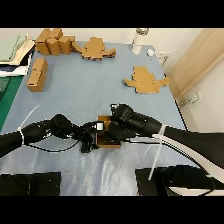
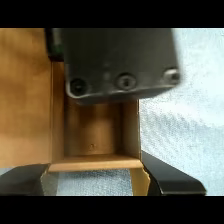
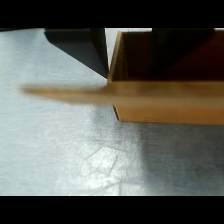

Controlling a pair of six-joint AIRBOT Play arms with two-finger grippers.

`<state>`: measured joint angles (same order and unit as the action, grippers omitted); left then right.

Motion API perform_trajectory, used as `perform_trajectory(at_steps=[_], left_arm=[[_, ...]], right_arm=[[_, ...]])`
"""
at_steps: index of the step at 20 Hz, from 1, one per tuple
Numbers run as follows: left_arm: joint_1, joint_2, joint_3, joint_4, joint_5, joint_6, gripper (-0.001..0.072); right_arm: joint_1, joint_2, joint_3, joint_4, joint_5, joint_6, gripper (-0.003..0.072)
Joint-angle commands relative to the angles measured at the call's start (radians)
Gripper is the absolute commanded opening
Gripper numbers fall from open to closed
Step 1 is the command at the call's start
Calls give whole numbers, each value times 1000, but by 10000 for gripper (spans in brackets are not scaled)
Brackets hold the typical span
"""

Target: Fold the box.

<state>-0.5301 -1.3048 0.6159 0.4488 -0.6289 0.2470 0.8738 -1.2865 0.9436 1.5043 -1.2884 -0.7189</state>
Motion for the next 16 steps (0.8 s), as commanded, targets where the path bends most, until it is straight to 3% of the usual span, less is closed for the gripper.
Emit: perform_trajectory(at_steps=[1, 5, 7, 9, 11, 13, 16], left_arm=[[0, 0, 0, 0, 0, -1, 527], [0, 0, 0, 0, 0, -1, 527], [0, 0, 0, 0, 0, -1, 526], [0, 0, 0, 0, 0, -1, 527], [0, 0, 0, 0, 0, -1, 527], [0, 0, 0, 0, 1, -1, 527], [0, 0, 0, 0, 0, -1, 527]], right_arm=[[-2, 80, 1, 9, -28, 14, 373], [-2, 233, 0, 10, -34, 57, 372], [-27, 285, 0, -2, -66, 57, 334], [-108, 297, 0, -13, -136, 28, 156], [-232, 279, -1, -5, -132, -106, 0], [-385, 229, -1, 87, -46, -311, 0], [-636, 89, 0, 466, 105, -739, 0]])
